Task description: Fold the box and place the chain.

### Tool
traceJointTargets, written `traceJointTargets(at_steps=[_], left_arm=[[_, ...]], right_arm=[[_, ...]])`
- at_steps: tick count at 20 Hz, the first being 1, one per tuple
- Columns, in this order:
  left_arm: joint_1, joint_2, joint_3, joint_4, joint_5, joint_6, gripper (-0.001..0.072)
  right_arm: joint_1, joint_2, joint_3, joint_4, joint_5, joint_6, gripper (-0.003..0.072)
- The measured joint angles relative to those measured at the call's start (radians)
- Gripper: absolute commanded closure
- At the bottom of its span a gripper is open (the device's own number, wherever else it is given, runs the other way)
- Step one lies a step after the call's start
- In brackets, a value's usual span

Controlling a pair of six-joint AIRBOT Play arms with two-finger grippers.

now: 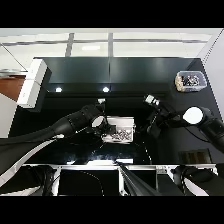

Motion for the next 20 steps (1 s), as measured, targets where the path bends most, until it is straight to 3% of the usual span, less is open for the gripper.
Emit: traceJointTargets(at_steps=[8, 16, 17, 18, 20], left_arm=[[0.0, 0.0, 0.0, 0.0, -0.015, 0.0, 0.0677], [0.0, 0.0, 0.0, 0.004, -0.018, 0.0, 0.0677], [0.0, 0.0, 0.0, 0.004, -0.018, 0.0, 0.0677], [0.0, 0.0, 0.0, 0.004, -0.018, 0.0, 0.0677], [0.0, 0.0, 0.0, 0.004, -0.017, 0.0, 0.0677]], right_arm=[[0.002, -0.141, -0.045, 0.182, -0.019, -0.495, -0.0021], [0.03, -0.219, -0.048, 0.261, -0.087, -0.668, -0.0021], [0.043, -0.224, -0.048, 0.269, -0.103, -0.676, 0.0025], [0.055, -0.228, -0.048, 0.272, -0.118, -0.681, 0.0141], [0.071, -0.233, -0.048, 0.28, -0.143, -0.687, 0.0151]])
